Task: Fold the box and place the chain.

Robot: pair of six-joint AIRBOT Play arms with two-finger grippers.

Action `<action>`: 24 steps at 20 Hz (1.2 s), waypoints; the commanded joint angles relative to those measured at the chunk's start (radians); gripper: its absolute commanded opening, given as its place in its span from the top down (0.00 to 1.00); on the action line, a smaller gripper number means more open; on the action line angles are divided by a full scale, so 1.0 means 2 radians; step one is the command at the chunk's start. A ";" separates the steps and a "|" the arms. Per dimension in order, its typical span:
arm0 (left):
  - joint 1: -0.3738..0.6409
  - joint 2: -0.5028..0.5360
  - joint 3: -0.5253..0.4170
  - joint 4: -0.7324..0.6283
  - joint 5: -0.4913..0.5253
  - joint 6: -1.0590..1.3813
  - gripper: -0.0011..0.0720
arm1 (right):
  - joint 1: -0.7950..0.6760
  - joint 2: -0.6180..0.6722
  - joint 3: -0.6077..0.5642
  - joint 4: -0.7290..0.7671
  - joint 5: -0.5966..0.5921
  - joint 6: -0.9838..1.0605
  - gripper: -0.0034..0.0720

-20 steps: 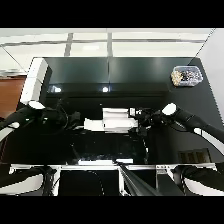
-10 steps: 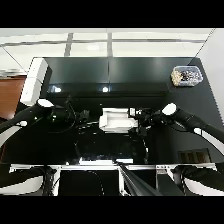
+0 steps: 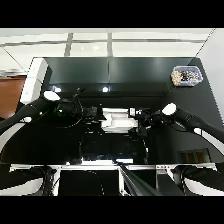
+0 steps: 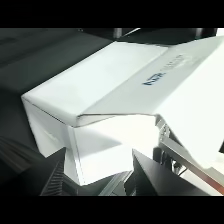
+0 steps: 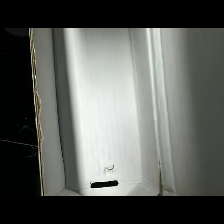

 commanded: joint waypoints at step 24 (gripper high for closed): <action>-0.188 0.000 0.071 0.378 0.107 -0.417 0.50 | 0.000 0.000 0.000 0.000 0.000 0.000 0.66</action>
